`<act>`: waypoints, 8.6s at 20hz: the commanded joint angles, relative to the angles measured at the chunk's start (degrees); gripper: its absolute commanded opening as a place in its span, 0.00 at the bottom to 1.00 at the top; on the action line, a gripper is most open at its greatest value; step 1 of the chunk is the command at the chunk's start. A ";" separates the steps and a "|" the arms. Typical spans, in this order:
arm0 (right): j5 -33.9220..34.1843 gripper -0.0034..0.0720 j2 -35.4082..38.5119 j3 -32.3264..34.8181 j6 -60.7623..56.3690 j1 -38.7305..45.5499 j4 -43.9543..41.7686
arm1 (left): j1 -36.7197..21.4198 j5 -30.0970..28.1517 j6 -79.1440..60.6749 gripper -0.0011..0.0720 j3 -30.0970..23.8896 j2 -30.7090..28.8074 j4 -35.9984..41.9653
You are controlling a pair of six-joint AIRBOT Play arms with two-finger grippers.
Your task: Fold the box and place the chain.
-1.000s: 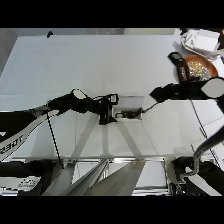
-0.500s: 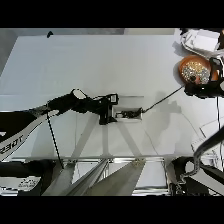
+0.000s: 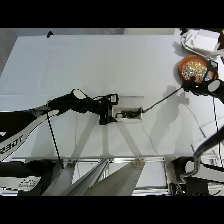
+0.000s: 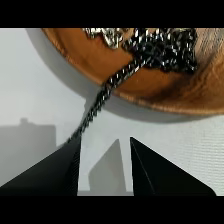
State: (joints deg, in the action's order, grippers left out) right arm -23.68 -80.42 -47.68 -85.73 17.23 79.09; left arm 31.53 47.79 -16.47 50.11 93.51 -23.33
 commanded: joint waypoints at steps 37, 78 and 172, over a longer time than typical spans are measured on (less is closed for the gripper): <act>-35.06 0.06 53.05 -2.34 11.26 -25.40 -14.32 | 0.00 -0.02 -0.02 0.47 0.02 -0.02 -0.02; -32.35 0.22 20.98 5.25 21.09 -37.22 -26.69 | 0.00 0.00 -0.02 0.47 0.02 -0.02 -0.02; -27.78 0.06 32.50 12.46 75.32 -30.88 -49.55 | 0.00 0.00 -0.02 0.47 0.02 -0.02 -0.02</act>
State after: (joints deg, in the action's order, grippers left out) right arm -51.92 -48.07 -35.18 -12.43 -13.63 35.57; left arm 31.55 47.81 -16.49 50.11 93.49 -23.33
